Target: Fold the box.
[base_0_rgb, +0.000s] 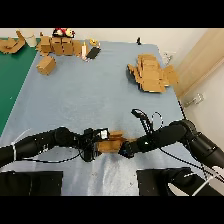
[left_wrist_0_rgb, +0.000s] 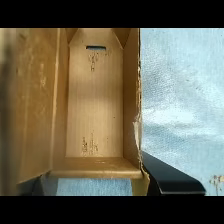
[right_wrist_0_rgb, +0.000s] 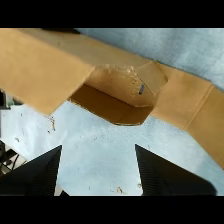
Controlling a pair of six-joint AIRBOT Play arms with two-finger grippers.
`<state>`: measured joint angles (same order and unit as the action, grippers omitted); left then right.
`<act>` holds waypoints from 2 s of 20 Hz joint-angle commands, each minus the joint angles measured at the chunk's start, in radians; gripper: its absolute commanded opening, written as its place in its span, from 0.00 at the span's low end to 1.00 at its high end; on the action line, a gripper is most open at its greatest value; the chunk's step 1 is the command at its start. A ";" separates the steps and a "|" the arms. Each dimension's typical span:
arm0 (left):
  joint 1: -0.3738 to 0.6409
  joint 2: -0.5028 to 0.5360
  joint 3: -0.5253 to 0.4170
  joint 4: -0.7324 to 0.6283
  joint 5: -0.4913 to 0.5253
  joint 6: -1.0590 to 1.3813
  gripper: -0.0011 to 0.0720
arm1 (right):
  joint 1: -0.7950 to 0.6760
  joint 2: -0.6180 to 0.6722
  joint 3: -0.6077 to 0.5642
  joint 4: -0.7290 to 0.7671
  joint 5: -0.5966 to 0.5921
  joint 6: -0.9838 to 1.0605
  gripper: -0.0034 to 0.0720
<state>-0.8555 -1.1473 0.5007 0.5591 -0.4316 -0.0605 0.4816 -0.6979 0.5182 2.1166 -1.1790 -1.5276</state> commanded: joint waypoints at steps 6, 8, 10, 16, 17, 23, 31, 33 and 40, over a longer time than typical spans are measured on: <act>0.175 0.072 -0.018 0.003 -0.187 0.090 0.74 | 0.001 0.001 0.001 0.004 0.109 0.038 1.00; 0.222 0.086 -0.018 -0.007 -0.213 0.107 0.74 | 0.001 0.001 0.001 0.000 0.132 0.038 1.00; 0.234 0.086 -0.018 -0.007 -0.212 0.130 0.74 | 0.001 0.001 0.001 -0.002 0.164 0.038 1.00; 0.232 0.045 -0.018 -0.005 -0.190 0.158 0.74 | 0.001 0.001 0.000 -0.003 0.213 0.038 1.00; 0.232 0.029 -0.018 -0.005 -0.189 0.158 0.74 | 0.001 0.001 0.001 -0.003 0.213 0.038 1.00; 0.232 -0.002 -0.018 0.005 -0.189 0.158 0.74 | 0.001 0.001 0.000 -0.003 0.213 0.038 1.00; 0.232 -0.014 -0.018 0.006 -0.189 0.158 0.74 | 0.001 0.001 0.001 0.000 0.213 0.047 1.00; 0.232 -0.014 -0.018 0.006 -0.189 0.158 0.74 | 0.001 0.001 0.000 0.004 0.213 0.072 1.00; 0.232 -0.014 -0.018 0.006 -0.189 0.158 0.74 | 0.002 -0.020 0.001 0.048 0.283 0.131 0.05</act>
<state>-0.6228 -1.1610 0.4835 0.5636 -0.6212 0.0975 0.4820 -0.7052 0.5182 2.1319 -0.9413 -1.4166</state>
